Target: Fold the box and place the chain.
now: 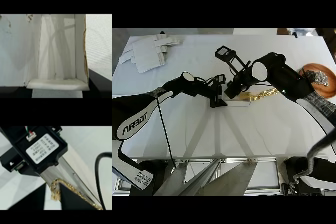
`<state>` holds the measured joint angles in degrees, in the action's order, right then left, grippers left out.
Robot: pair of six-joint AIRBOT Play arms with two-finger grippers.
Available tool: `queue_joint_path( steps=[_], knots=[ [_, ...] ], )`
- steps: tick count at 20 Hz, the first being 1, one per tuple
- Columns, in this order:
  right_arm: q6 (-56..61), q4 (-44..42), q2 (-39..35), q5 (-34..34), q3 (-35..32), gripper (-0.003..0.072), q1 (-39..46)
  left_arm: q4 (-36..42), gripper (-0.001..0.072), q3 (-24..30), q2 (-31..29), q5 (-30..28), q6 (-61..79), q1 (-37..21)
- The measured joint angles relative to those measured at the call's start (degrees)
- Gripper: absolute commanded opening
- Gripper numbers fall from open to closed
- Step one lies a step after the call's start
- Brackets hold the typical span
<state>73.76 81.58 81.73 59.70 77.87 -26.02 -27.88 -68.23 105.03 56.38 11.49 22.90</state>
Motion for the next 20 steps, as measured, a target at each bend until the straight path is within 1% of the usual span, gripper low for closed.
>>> queue_joint_path(
  steps=[4, 7, 9, 11, 12, 14, 15, 16, 17, 20],
  knots=[
    [-0.4, 0.8, -0.3, 2.7, 0.0, 0.0281, 0.0, 0.0, 0.0337, 0.0, 0.0, 0.0, 0.0, 0.0],
    [-0.7, 3.1, -2.1, 3.6, 0.0, 0.0276, 0.3, 0.0, 0.0337, 0.0, 0.0, 0.0, 0.0, 0.0],
    [-1.3, 4.2, -4.0, 3.9, 0.0, 0.0273, 2.5, 0.0, 0.0337, 0.0, 0.0, 0.0, 0.0, 0.0],
    [-2.8, 4.5, -5.5, 4.7, 0.0, 0.0285, 6.9, 0.0, 0.0337, 0.0, 0.0, 0.0, 0.0, 0.0],
    [-4.0, 4.1, -5.8, 5.5, 0.0, 0.0303, 9.4, 0.0, 0.0337, 0.0, 0.0, 0.0, 0.0, 0.0],
    [-8.1, 3.6, -6.0, 7.5, 0.0, 0.0413, 14.9, 0.0, 0.0337, 0.0, 0.0, 0.0, 0.0, 0.0],
    [-11.6, 3.0, -5.8, 8.2, 0.0, 0.0422, 17.7, 0.0, 0.0337, 0.0, 0.0, 0.0, 0.0, 0.0],
    [-15.6, 1.8, -5.4, 8.9, 0.0, 0.0476, 20.0, 0.0, 0.0337, 0.0, 0.0, 0.0, 0.0, 0.0],
    [-19.9, 0.4, -4.7, 9.2, 0.0, 0.0508, 22.3, 0.0, 0.0337, 0.0, 0.0, 0.0, 0.0, 0.0],
    [-32.6, -3.7, -1.3, 10.1, 0.0, 0.0505, 28.4, 0.0, 0.0337, 0.0, 0.0, 0.0, 0.0, 0.0]
  ],
)
